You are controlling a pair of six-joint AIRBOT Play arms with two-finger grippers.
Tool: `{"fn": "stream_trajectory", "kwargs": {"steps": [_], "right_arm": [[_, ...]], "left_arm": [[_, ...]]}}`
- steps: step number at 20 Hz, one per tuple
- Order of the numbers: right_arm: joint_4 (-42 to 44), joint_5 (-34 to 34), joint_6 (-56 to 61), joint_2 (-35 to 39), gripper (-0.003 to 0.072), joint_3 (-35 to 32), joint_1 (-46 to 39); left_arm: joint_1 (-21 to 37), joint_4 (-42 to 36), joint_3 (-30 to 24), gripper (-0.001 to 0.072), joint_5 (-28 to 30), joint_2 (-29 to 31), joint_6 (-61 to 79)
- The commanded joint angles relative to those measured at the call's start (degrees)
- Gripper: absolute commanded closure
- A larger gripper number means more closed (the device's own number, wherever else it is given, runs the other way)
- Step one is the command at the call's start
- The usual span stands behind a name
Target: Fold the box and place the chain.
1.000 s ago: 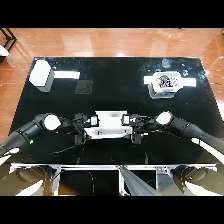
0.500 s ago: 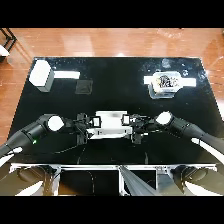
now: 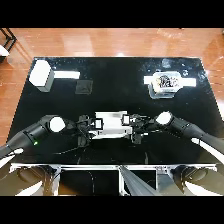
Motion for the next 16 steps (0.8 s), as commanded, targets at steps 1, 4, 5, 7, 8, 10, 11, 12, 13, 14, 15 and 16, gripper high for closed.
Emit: {"fn": "stream_trajectory", "kwargs": {"steps": [1, 4, 5, 7, 8, 10, 11, 12, 13, 14, 15, 16], "right_arm": [[0.0, 0.0, 0.0, 0.0, 0.0281, 0.0, 0.0], [0.0, 0.0, 0.0, 0.0, 0.028, 0.0, 0.0], [0.0, 0.0, 0.0, 0.0, 0.028, 0.0, 0.0], [0.0, 0.0, 0.0, 0.0, 0.0281, 0.0, 0.0], [0.0, 0.0, 0.0, 0.0, 0.028, 0.0, 0.0], [0.0, 0.0, 0.0, 0.0, 0.0281, 0.0, 0.0], [0.0, 0.0, 0.0, 0.0, 0.0281, 0.0, 0.0], [0.0, 0.0, 0.0, 0.0, 0.028, 0.0, 0.0], [0.0, 0.0, 0.0, 0.0, 0.028, 0.0, 0.0], [0.0, 0.0, 0.0, 0.0, 0.028, 0.0, 0.0], [0.0, 0.0, 0.0, 0.0, 0.0281, 0.0, 0.0], [0.0, 0.0, 0.0, 0.0, 0.0281, 0.0, 0.0]], "left_arm": [[-0.5, -0.2, 0.0, 0.0416, 1.0, 0.0, 0.0], [-0.5, -1.2, 0.1, 0.0415, 3.2, 0.0, 0.0], [-0.5, -1.6, 0.1, 0.0415, 3.7, 0.0, 0.0], [-0.5, -3.5, 0.0, 0.0415, 4.0, 0.0, 0.0], [-0.5, -5.2, 0.0, 0.0415, 3.8, 0.0, 0.0], [-0.5, -7.6, 0.0, 0.0421, 3.0, 0.0, 0.0], [-0.5, -7.5, 0.0, 0.0472, 2.2, 0.0, 0.0], [-0.5, -7.5, 0.0, 0.0472, 1.6, 0.0, 0.0], [-0.5, -7.5, 0.0, 0.0472, 1.6, 0.0, 0.0], [-0.5, -7.5, 0.0, 0.0472, 1.8, 0.0, 0.0], [-0.5, -7.6, 0.0, 0.0472, 2.0, -0.1, 0.0], [-0.5, -7.7, 0.0, 0.0472, 2.3, -0.1, 0.0]]}}
